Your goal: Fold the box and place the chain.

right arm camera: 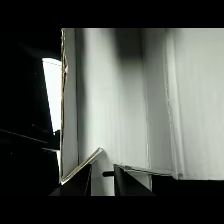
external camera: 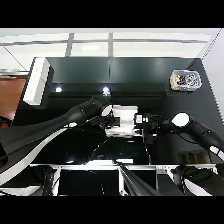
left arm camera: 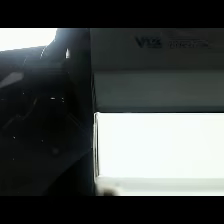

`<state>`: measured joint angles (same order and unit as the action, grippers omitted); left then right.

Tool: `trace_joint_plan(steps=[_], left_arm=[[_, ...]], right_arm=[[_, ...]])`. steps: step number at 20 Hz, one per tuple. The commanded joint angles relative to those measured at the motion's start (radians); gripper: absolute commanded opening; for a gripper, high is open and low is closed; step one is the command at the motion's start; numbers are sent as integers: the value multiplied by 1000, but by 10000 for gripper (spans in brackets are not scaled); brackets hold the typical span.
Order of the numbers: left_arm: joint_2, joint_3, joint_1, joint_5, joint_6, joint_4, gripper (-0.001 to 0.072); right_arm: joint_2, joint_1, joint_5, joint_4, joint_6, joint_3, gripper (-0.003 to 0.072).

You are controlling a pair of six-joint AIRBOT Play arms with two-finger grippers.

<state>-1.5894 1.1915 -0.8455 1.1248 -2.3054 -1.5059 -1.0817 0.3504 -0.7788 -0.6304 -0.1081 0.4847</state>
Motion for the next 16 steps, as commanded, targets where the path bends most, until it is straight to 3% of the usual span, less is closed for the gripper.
trace_joint_plan(steps=[1,6,8,9,10,11,12,13,14,15,16], left_arm=[[-1,0,0,-18,1,3,24],[-1,0,0,-18,1,3,25],[-1,0,0,-18,1,3,24],[-1,0,0,-18,2,3,24],[-1,0,0,-17,1,3,24],[-1,0,0,-17,1,3,24],[-1,0,0,-18,2,3,25],[-1,0,0,-18,1,3,25],[-1,0,0,-17,1,3,25],[-1,0,0,-18,1,3,25],[-1,0,0,-18,1,3,25]], right_arm=[[-29,12,32,118,0,0,175],[-45,44,71,117,6,-1,175],[-45,44,103,118,49,-1,78],[-45,45,101,118,59,-1,82],[-45,45,95,118,61,-1,219],[-45,44,87,117,64,-1,215],[-45,44,87,113,82,-1,75],[-45,44,90,114,106,-1,83],[-45,44,93,114,134,-1,257],[-45,44,89,109,173,-1,173],[-42,42,69,93,230,1,16]])
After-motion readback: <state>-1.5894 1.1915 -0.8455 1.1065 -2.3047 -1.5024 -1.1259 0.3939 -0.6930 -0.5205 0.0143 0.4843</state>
